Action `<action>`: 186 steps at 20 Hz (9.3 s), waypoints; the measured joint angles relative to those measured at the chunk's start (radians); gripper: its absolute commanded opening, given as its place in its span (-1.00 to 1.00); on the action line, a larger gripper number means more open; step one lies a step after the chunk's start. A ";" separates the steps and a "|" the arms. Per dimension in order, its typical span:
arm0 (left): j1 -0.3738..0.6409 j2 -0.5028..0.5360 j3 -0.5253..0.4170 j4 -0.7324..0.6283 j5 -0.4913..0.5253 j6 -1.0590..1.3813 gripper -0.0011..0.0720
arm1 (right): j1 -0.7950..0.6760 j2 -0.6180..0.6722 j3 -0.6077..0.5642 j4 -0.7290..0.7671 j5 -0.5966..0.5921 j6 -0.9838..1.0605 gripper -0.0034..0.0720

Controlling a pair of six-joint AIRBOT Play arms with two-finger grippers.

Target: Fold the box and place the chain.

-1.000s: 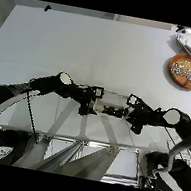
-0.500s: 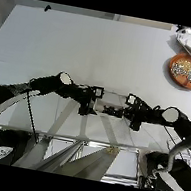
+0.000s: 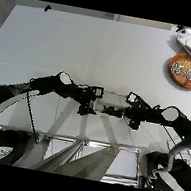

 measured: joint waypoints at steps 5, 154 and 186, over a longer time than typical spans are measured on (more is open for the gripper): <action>0.000 0.000 0.000 0.000 0.001 0.002 -0.60 | 0.000 0.032 0.021 -0.016 -0.025 0.080 -0.89; -0.001 0.000 0.000 -0.003 -0.002 0.000 -0.60 | 0.024 -0.135 0.140 -0.127 0.051 0.081 -0.25; 0.000 0.000 0.000 -0.003 -0.002 0.000 -0.60 | 0.072 0.082 0.117 -0.280 0.034 0.271 -0.89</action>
